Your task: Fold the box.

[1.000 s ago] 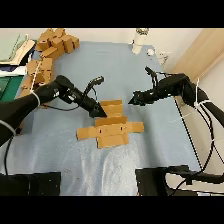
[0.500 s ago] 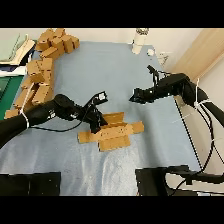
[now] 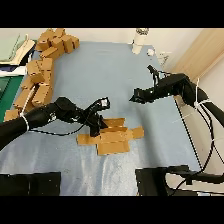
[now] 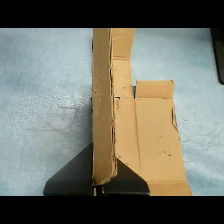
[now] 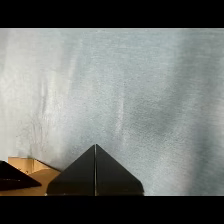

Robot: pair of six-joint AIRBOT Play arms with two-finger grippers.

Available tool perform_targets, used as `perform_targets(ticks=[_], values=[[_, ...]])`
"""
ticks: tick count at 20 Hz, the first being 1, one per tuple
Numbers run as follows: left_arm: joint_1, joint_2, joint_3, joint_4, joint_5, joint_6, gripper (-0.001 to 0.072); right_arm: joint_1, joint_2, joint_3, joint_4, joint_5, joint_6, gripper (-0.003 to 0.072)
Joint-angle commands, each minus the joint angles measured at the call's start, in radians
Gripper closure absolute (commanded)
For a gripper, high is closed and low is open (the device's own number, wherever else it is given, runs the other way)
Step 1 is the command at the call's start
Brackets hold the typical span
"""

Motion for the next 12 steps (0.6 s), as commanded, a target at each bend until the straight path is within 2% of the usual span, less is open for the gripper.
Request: perform_targets(ticks=[1, 12], values=[[0.005, 0.003, 0.006, 0.039, -0.045, 0.003, 0.0701, 0.001, 0.0, 0.001, -0.002, 0.004, 0.0, 0.0681], [0.013, -0.023, 0.003, 0.036, -0.053, -0.005, 0.07, 0.029, -0.002, 0.001, -0.017, 0.014, 0.0, 0.0681]])
